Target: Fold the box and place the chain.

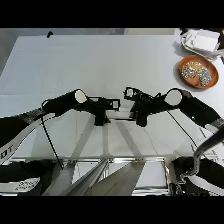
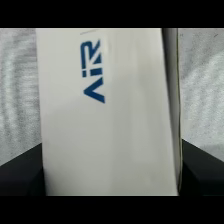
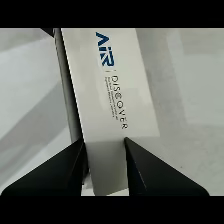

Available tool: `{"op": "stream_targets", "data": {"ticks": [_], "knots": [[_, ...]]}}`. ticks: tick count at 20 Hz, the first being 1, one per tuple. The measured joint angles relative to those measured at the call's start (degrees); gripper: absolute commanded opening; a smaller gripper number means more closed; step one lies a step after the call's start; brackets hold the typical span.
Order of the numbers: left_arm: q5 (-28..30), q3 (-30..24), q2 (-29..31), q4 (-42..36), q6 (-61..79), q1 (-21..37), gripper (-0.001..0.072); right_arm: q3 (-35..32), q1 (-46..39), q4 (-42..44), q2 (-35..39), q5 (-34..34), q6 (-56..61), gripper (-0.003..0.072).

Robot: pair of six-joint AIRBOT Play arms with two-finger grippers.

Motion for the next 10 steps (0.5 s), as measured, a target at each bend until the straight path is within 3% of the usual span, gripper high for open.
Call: {"op": "stream_targets", "data": {"ticks": [7, 9, 10], "knots": [[0.0, 0.0, 0.0, 0.1, 0.2, 0.0, 0.0207, 0.0, 0.2, 0.9, 0.1, 1.7, -0.3, 0.0346], [0.0, 0.0, 0.0, 0.1, 0.2, 0.0, 0.0207, 0.0, 0.4, 1.7, 0.6, 2.2, -1.3, 0.0422], [0.0, 0.0, 0.0, 0.1, 0.2, 0.0, 0.0207, 0.0, 0.4, 2.6, 1.0, 2.6, -2.2, 0.0422]]}}
